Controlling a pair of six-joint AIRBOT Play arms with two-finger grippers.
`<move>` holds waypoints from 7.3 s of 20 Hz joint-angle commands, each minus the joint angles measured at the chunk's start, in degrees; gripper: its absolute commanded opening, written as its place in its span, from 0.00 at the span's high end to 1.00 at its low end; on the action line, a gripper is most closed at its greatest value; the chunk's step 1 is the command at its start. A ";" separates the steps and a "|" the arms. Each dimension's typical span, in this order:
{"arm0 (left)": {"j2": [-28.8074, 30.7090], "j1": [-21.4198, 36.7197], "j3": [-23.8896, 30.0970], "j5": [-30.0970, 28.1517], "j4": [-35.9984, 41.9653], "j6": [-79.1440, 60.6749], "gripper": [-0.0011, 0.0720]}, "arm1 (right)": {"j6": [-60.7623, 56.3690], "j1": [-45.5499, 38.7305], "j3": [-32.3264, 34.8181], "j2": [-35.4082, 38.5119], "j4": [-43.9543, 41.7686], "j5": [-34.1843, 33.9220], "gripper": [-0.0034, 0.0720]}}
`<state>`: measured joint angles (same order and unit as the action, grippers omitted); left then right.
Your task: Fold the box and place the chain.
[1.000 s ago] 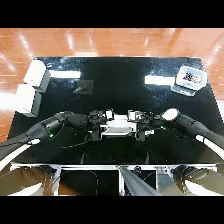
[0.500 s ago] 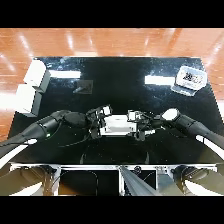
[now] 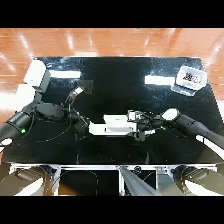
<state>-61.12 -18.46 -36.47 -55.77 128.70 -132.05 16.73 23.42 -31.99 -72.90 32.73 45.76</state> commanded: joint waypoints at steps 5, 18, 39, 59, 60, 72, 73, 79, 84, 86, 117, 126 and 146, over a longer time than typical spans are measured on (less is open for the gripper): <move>-3.98 6.97 2.73 -2.05 -3.69 31.89 0.95 | -0.72 0.02 0.02 0.00 -0.83 -1.14 0.13; -8.94 22.97 2.43 -8.17 3.87 16.94 0.96 | -0.72 0.02 0.02 0.00 -0.81 -1.18 0.13; -18.43 5.75 2.43 -0.74 15.56 8.79 0.95 | -0.85 0.02 0.02 0.00 -0.81 -1.29 0.13; -18.29 5.40 -5.05 -13.00 19.45 7.96 0.11 | -1.07 0.04 0.02 0.00 -0.83 -1.53 0.13; -18.27 5.40 -5.05 -13.53 19.47 7.96 0.11 | -1.14 0.02 0.02 0.00 -0.83 -1.64 0.13; -14.16 -7.80 -4.94 2.62 21.38 9.09 0.11 | -1.53 0.04 0.02 0.00 -1.03 -2.14 0.13; -12.52 -8.44 -4.94 4.70 20.17 10.82 0.11 | -1.53 0.04 0.02 0.00 -1.03 -2.14 0.13; -6.47 -10.05 -4.90 8.09 7.58 22.60 0.11 | -1.53 0.02 0.02 0.00 -1.03 -2.16 0.13; -6.54 -16.44 -3.39 13.22 6.69 24.09 0.11 | -1.55 0.04 0.02 0.00 -1.05 -2.23 0.13; -6.54 -17.07 -3.08 14.43 6.23 25.27 0.11 | -1.55 0.04 0.02 0.00 -1.07 -2.23 0.13; -9.16 -32.89 -3.17 26.05 -43.36 85.02 0.14 | -1.57 0.04 0.02 0.00 -1.11 -2.29 0.13; -10.58 -32.68 -8.52 20.02 -41.24 84.89 0.14 | -1.57 0.04 0.02 0.00 -1.11 -2.27 0.13; -25.92 -25.75 -28.98 -5.88 -33.31 72.46 0.22 | -1.55 0.04 0.02 0.00 -1.09 -2.25 0.13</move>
<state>-85.86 -44.80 -64.23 -59.86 94.26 -58.94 15.16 23.42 -31.99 -72.90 31.62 43.46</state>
